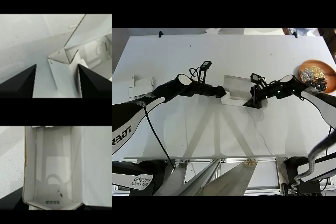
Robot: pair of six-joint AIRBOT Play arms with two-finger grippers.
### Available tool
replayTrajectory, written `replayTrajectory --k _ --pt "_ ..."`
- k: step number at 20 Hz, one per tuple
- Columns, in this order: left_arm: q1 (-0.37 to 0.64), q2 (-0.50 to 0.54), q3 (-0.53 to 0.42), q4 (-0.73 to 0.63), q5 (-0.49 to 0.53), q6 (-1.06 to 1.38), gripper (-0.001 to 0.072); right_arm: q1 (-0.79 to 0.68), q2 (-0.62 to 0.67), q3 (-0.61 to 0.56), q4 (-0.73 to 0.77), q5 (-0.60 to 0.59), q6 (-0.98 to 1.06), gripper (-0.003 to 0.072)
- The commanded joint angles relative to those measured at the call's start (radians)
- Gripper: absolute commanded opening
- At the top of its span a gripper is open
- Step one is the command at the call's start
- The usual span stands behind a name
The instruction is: Fold the box and place the chain.
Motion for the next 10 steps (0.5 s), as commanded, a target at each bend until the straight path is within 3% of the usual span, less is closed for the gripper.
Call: replayTrajectory --k 1,4,7,10 --pt "-0.025 0.006 0.027 0.119 -0.021 -0.074 0.0561 0.001 0.000 0.000 0.000 0.001 0.000 0.0339" --pt "-0.067 0.006 0.059 0.199 -0.002 -0.142 0.0561 0.001 0.000 0.000 0.000 0.000 0.000 0.0339" --pt "-0.096 0.002 0.094 0.376 -0.005 -0.304 0.0559 0.001 0.000 0.000 0.000 0.000 0.000 0.0339" --pt "-0.100 -0.019 0.135 0.426 -0.058 -0.417 0.0559 0.001 0.000 0.000 0.000 0.000 0.000 0.0339"
